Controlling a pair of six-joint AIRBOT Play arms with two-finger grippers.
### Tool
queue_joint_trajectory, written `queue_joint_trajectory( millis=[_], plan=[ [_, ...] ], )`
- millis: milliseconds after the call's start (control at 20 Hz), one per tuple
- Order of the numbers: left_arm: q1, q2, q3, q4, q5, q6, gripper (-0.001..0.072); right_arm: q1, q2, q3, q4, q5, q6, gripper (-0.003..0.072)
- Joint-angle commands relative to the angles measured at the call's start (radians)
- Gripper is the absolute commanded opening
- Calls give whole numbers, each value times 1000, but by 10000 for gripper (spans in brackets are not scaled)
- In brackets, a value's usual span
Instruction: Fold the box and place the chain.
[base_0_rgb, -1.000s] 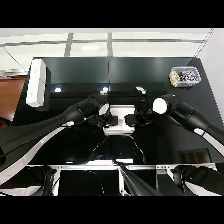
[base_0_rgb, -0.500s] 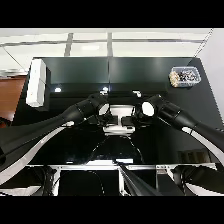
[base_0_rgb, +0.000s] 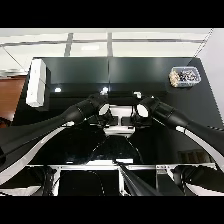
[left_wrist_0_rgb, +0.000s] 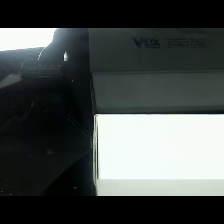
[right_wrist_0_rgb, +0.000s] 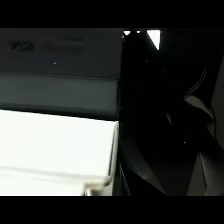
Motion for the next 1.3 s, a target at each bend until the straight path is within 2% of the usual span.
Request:
queue_joint_trajectory(
  millis=[0,50,100,150,200,450,500,550,600,650,800,850,950,1150,1250],
  plan=[
    [0,0,1,1,-1,1,29,7,-19,7,-7,23,37,230],
    [0,0,1,1,-1,1,29,11,-32,16,-12,40,37,230],
    [0,0,1,1,-2,1,29,11,-39,22,-13,53,36,177],
    [0,0,1,1,-2,1,29,11,-40,24,-13,54,36,79],
    [0,0,1,1,-2,1,29,11,-40,27,-11,51,37,13],
    [0,0,1,1,-2,1,29,11,-40,32,-9,50,40,18],
    [0,0,1,1,-2,1,29,11,-40,37,-9,50,40,146],
    [0,0,1,1,-2,1,29,10,-40,41,-8,50,40,190],
    [0,0,1,1,-2,1,29,10,-40,43,-10,51,39,163],
    [0,0,1,1,-2,1,29,10,-40,43,-10,50,27,13],
    [0,0,1,1,-2,1,29,10,-40,43,-10,46,27,13],
    [0,0,1,1,-2,1,29,9,-40,43,-10,46,27,18],
    [0,0,1,1,-4,1,29,5,-37,46,-9,48,22,324],
    [0,0,1,2,-3,1,29,-21,-8,125,-11,198,-184,323],
    [0,0,1,2,-4,1,29,-43,56,175,-20,260,-284,323]
  ],
)
